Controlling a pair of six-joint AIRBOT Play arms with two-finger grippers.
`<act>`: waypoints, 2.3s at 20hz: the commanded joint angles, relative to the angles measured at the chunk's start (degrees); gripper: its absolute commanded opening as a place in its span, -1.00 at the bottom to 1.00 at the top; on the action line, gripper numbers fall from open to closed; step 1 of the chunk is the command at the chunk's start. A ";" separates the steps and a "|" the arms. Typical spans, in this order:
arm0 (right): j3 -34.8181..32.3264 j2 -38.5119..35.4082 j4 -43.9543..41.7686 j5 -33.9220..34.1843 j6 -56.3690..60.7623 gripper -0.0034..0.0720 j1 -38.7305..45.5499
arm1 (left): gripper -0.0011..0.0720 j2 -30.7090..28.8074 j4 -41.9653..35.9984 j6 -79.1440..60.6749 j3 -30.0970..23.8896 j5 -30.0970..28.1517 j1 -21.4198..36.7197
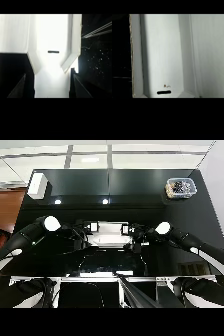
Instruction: Fold the box and place the chain.
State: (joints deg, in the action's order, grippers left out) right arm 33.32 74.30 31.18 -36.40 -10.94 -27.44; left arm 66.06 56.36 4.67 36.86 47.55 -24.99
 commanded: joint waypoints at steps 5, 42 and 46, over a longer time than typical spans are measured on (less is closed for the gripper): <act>0.02 0.02 -0.02 0.00 0.00 0.19 -0.07 | -0.40 0.61 -6.78 1.44 0.02 -3.41 -2.14; 0.02 0.02 -0.02 -0.02 0.00 0.19 -0.07 | -0.90 -13.68 14.47 48.26 -1.42 12.92 22.40; 0.02 0.02 -0.02 -0.02 0.00 0.19 -0.07 | -0.90 -4.68 -1.73 61.33 -2.71 20.65 35.21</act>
State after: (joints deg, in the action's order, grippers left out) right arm 33.32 74.28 31.16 -36.40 -10.94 -27.44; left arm 56.77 63.51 55.83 35.03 62.08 1.91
